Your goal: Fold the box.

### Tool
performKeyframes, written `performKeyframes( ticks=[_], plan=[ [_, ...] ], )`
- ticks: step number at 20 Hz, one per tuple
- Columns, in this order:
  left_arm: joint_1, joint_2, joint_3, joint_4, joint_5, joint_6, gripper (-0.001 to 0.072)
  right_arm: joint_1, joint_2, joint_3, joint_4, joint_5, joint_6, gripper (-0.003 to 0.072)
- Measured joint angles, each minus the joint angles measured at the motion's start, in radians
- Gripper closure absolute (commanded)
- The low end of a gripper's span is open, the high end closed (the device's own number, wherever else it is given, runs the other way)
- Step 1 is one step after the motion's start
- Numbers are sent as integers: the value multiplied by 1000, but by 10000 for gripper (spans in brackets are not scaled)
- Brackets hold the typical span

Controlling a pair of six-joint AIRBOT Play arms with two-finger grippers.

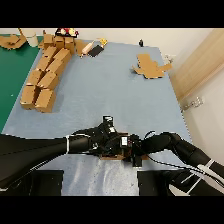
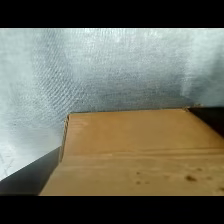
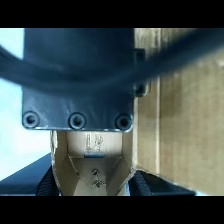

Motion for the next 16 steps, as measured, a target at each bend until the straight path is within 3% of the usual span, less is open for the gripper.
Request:
performKeyframes(
  ticks=[14,16],
  plan=[
    [39,147,8,31,-113,9,211,0,0,0,0,-6,0,190],
    [49,180,8,34,-121,10,309,0,0,0,0,-6,0,189]
  ],
)
